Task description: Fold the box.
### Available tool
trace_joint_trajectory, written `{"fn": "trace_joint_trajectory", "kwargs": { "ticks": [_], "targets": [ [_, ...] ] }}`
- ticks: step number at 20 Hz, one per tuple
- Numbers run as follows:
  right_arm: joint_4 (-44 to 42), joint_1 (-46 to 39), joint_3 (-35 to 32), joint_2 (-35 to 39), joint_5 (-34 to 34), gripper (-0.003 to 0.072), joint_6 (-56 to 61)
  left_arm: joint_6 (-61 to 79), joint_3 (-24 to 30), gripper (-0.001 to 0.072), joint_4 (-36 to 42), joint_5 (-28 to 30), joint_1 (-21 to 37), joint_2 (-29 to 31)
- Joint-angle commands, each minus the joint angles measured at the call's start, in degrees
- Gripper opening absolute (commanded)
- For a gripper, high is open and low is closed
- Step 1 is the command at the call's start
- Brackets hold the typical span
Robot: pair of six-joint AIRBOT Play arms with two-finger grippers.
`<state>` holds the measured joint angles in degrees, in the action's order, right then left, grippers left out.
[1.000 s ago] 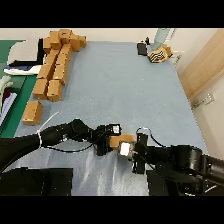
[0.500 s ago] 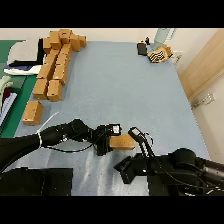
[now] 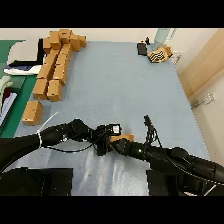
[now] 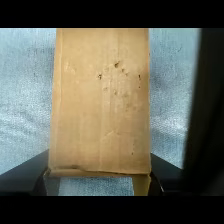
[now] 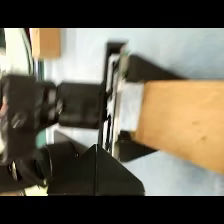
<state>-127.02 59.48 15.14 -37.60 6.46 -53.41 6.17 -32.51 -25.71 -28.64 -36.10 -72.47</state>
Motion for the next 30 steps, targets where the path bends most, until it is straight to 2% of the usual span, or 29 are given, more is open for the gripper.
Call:
{"fn": "trace_joint_trajectory", "kwargs": {
  "ticks": [1,4,7,19,24,30],
  "targets": [
    [1.4,-1.7,-0.7,-0.2,-0.1,0.0001,2.7,0.0,0.0,0.0462,0.0,0.0,0.0,0.0],
    [3.2,-2.1,-0.7,-0.2,4.5,0.0001,2.7,0.0,0.0,0.0462,0.0,0.0,0.0,0.0],
    [3.2,-2.1,-0.7,-0.2,5.5,0.0001,2.7,0.0,0.0,0.0462,0.0,0.0,0.0,0.0],
    [3.2,-2.1,-0.7,-0.4,5.6,0.0001,2.9,0.0,0.0,0.0462,0.0,0.1,0.0,0.0],
    [3.2,-2.1,-0.7,-3.4,5.3,0.0002,3.6,0.0,0.0,0.0462,0.0,0.1,0.0,0.0],
    [3.2,-2.1,-0.7,-4.8,1.7,0.0002,4.6,0.0,0.0,0.0463,0.0,0.0,0.0,0.0]
  ]
}}
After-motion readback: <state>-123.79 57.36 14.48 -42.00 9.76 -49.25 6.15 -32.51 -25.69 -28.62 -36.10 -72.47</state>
